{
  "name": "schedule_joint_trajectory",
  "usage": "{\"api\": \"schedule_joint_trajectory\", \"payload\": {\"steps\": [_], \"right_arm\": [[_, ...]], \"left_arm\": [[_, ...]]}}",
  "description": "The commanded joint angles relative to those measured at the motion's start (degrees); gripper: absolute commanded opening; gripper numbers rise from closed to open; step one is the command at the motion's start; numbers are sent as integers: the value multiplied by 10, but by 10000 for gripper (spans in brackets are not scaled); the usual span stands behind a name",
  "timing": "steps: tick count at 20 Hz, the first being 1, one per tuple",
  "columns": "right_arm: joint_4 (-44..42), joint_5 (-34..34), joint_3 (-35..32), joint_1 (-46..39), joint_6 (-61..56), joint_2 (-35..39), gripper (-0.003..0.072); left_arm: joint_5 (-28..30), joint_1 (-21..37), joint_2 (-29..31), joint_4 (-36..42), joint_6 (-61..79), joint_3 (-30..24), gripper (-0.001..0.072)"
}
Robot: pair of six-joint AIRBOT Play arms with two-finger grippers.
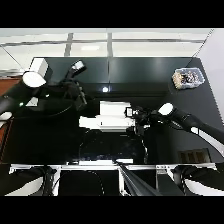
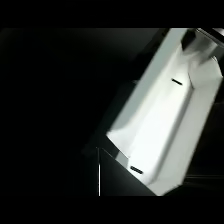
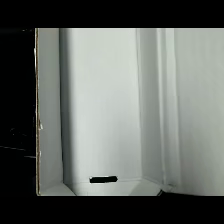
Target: Fold the box and place the chain.
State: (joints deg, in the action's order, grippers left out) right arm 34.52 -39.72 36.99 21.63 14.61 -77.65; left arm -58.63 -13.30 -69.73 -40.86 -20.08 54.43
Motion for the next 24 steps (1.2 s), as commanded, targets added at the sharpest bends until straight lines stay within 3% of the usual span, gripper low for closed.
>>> {"api": "schedule_joint_trajectory", "payload": {"steps": [1, 2, 3, 4, 9, 16, 18, 21, 24], "right_arm": [[0, 0, 0, 0, 0, 0, 196], [0, 0, 0, 0, 0, 0, 196], [0, 0, 0, 0, 0, 0, 196], [0, 0, 0, 0, 0, 0, 196], [0, 0, 0, 0, 0, 0, 196], [0, 0, 0, 0, 0, 0, 196], [0, 0, 0, 0, 0, 0, 197], [0, 0, 0, 0, 0, 0, 196], [0, 0, 0, 0, 0, 0, 196]], "left_arm": [[-19, 24, 45, 72, 142, -91, 27], [-11, 19, 39, 67, 187, -115, 124], [1, 13, 30, 55, 225, -137, 519], [28, 5, 23, 40, 253, -154, 713], [143, -39, -21, -7, 422, -177, 711], [127, -70, -58, 26, 437, -167, 702], [106, -70, -58, 52, 436, -167, 625], [103, -70, -58, 89, 436, -167, 228], [102, -70, -58, 112, 436, -167, 198]]}}
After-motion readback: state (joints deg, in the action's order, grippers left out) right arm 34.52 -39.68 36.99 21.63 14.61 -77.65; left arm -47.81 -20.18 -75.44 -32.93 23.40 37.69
